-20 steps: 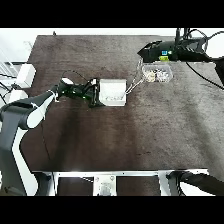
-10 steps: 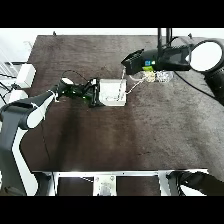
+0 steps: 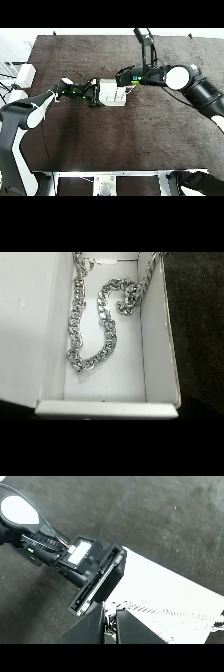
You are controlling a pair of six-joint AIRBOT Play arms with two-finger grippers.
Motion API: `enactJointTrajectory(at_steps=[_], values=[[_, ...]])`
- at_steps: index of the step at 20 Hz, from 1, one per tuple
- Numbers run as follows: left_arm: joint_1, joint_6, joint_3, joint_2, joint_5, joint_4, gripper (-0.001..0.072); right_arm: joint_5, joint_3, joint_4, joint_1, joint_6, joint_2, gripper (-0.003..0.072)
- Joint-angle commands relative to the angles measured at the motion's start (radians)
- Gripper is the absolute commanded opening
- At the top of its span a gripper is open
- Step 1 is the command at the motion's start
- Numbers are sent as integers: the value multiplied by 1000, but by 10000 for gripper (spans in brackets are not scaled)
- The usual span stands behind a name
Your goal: Fold the box and place the chain.
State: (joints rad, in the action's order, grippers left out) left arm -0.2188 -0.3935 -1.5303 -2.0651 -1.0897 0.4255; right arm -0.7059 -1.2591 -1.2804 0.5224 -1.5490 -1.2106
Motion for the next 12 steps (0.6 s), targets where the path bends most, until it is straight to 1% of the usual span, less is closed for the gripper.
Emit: enactJointTrajectory(at_steps=[1, 4, 8, 10, 12], values=[[0, 0, -1, 1, 0, 0, 584, 130, 74, 8, 6, -48, -35, 8], [0, 0, -1, 1, 0, 0, 584, 229, 97, 63, 6, -48, -127, 7], [0, 0, -1, 1, 0, 0, 583, 348, 97, 68, 11, -48, -250, 8], [0, 0, -1, 1, 0, 0, 583, 356, 97, 68, 11, -48, -261, 7], [0, 0, -1, 1, 0, 0, 583, 354, 83, 68, 11, -48, -242, 8]])
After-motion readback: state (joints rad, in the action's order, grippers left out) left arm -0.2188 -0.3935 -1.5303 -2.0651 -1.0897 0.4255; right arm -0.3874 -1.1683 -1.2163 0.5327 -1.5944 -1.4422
